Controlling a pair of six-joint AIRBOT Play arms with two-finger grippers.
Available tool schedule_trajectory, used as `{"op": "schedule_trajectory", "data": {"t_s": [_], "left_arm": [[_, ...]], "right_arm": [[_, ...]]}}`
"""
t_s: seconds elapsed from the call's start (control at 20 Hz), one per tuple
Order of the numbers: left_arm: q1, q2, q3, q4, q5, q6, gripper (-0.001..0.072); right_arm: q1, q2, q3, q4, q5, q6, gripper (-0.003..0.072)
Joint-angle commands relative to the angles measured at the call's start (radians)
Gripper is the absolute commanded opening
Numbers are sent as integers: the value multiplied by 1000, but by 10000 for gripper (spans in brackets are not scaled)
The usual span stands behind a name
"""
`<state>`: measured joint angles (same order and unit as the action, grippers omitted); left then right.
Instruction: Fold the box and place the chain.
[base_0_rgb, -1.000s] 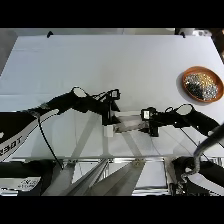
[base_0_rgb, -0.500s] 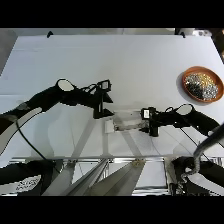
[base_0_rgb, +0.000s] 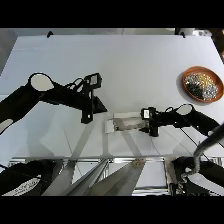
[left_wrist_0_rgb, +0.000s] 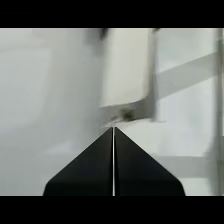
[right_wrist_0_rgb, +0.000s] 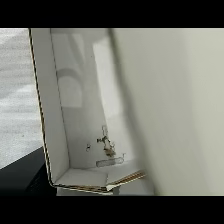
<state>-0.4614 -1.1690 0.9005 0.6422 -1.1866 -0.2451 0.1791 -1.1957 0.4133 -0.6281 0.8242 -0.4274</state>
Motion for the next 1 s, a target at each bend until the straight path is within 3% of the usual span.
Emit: {"op": "schedule_trajectory", "data": {"t_s": [0.0,0.2,0.3,0.4,0.55,0.65,0.75,0.95], "left_arm": [[-125,25,0,-43,-79,-77,4],[-317,-20,0,-44,3,-90,4],[-359,-59,0,-45,77,-100,4],[-368,-101,0,-71,233,-111,3],[-367,-167,0,-93,600,-168,4],[-359,-215,0,-93,766,-235,6],[-334,-270,0,-93,796,-307,6],[-309,-368,0,-92,710,-365,6]], "right_arm": [[0,1,0,0,2,0,469],[0,1,0,0,2,0,469],[0,1,0,0,2,0,469],[0,1,0,0,2,0,469],[0,1,0,0,2,0,469],[0,1,0,0,2,0,469],[0,1,0,0,2,0,469],[0,1,0,0,2,0,469]]}}
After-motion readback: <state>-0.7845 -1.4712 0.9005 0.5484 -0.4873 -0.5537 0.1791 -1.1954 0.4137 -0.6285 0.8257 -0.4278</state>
